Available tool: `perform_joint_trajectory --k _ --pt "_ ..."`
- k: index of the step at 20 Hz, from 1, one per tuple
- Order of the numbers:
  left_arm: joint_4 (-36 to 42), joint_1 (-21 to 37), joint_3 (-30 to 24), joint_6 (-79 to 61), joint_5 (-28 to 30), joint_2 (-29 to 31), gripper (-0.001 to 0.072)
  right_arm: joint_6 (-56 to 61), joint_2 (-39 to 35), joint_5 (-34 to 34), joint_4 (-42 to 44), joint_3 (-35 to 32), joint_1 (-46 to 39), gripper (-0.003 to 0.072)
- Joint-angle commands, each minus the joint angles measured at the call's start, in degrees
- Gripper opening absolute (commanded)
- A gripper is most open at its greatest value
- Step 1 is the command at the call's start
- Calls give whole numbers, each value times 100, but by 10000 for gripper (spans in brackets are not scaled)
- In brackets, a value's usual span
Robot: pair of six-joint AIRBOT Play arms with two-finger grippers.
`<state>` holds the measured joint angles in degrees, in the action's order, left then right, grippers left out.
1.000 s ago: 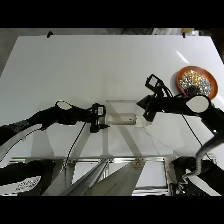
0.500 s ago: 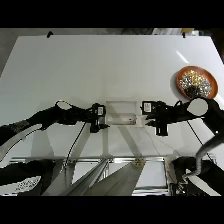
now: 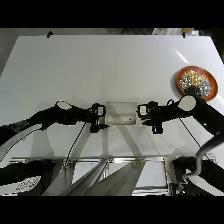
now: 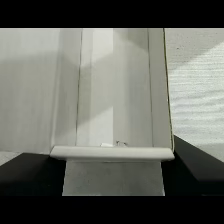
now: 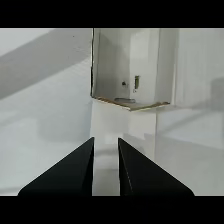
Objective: Fold the box and place the chain.
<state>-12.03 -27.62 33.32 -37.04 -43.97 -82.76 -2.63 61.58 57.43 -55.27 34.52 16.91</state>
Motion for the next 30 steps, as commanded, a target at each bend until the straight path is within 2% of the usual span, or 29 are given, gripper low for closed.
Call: perform_joint_trajectory --k 1,5,10,12,13,18,20,23,25,30 --pt "0 2 0 0 2 0 253 -391 341 -476 337 -79 4 150" --pt "0 2 0 2 2 0 253 -647 485 -691 669 -101 4 150" --pt "0 2 0 0 2 0 253 -986 702 -710 1615 -111 7 148" --pt "0 2 0 0 2 0 253 -1102 702 -710 1777 -146 4 145" --pt "0 2 0 0 2 0 253 -1102 702 -710 1823 -170 7 112" --pt "0 2 0 2 2 0 253 -1440 702 -721 2249 -326 7 112" --pt "0 2 0 0 2 0 253 -1440 702 -732 2323 -354 7 160" --pt "2 2 0 0 2 0 253 -1443 704 -892 2420 -461 7 344" --pt "0 2 0 0 2 0 253 -1445 702 -970 2424 -549 7 417" --pt "0 2 0 0 2 0 253 -1384 518 -1032 2341 -658 -44 414"
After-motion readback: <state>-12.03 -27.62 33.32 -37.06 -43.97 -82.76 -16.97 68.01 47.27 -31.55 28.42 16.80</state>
